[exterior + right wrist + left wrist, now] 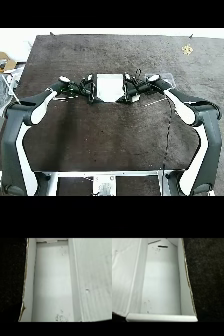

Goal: Fold the box and place the chain.

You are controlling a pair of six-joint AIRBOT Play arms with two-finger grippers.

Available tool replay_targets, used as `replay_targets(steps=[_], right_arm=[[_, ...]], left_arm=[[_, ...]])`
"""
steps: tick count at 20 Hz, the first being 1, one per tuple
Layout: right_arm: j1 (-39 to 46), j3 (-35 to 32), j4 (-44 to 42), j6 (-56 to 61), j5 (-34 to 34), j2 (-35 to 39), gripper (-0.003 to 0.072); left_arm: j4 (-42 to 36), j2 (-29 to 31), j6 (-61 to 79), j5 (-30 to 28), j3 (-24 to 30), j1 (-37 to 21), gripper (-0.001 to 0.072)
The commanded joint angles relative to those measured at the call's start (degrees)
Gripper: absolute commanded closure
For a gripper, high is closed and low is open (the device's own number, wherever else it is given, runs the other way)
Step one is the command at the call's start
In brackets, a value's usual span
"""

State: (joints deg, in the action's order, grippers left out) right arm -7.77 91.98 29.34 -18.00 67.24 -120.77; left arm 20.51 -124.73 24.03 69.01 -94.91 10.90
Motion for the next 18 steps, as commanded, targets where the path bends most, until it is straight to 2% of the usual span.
replay_targets(steps=[1,13,14,15,16,18], right_arm=[[0.0,0.0,0.0,0.0,0.0,0.0,0.0312],[-0.1,0.0,-0.2,0.1,1.7,0.0,0.031],[0.0,0.0,-0.2,0.0,1.9,0.0,0.0239],[0.0,0.0,-0.2,0.1,1.4,0.1,0.0033],[0.1,0.0,0.0,0.2,0.9,0.3,0.0009],[0.2,0.0,0.4,0.2,0.7,0.8,0.0006]], left_arm=[[0.0,0.0,0.0,-0.1,-0.1,-0.1,0.0251],[0.0,0.0,0.0,0.0,-0.1,-0.1,0.0251],[0.0,0.0,0.0,-0.1,-0.1,-0.1,0.0251],[0.0,0.0,0.0,0.0,-0.1,-0.1,0.0251],[0.0,0.0,0.0,0.0,-0.1,-0.1,0.0251],[0.0,0.0,0.0,0.0,-0.1,-0.1,0.0251]])
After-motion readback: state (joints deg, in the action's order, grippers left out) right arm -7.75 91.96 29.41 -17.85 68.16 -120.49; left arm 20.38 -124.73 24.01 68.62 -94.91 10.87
